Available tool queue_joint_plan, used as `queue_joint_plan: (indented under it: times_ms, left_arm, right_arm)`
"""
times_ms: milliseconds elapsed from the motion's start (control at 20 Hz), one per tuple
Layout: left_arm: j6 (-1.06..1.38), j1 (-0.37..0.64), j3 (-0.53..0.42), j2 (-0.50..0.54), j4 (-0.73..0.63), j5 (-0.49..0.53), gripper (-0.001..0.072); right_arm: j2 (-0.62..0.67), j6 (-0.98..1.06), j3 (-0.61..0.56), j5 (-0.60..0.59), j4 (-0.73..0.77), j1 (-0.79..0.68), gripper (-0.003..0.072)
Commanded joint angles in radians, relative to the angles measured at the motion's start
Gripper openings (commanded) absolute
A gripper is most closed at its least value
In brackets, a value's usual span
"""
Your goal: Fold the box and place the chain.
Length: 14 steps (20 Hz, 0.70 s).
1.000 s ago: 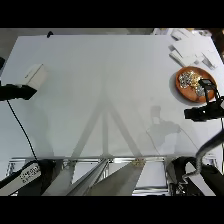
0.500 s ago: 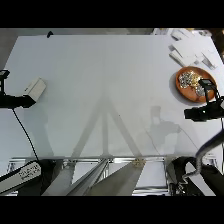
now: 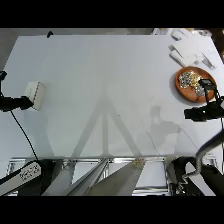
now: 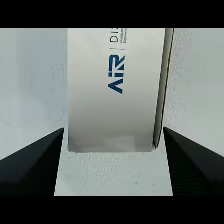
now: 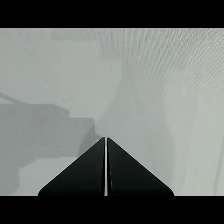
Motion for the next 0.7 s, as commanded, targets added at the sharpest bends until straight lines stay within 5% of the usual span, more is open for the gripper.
queue_joint_plan:
  times_ms: [0,300,400,500,650]
  left_arm:
    - [-0.006,-0.005,0.0,0.093,0.004,-0.004,0.0694]
    - [-0.009,-0.076,0.0,0.315,0.006,-0.127,0.0649]
    - [-0.024,-0.083,0.0,0.376,0.002,-0.208,0.0329]
    - [-0.024,-0.083,0.0,0.418,0.002,-0.27,0.0119]
    - [-0.029,-0.083,-0.002,0.444,-0.003,-0.303,0.0008]
  right_arm:
    - [0.001,0.0,0.0,0.0,0.0,-0.001,0.0014]
    - [0.001,0.0,0.0,0.0,0.0,-0.001,0.0014]
    - [0.001,0.0,0.0,0.0,0.0,-0.001,0.0014]
    - [0.001,0.0,0.0,0.0,0.0,-0.001,0.0014]
    - [0.001,0.0,0.0,0.0,0.0,-0.001,0.0014]
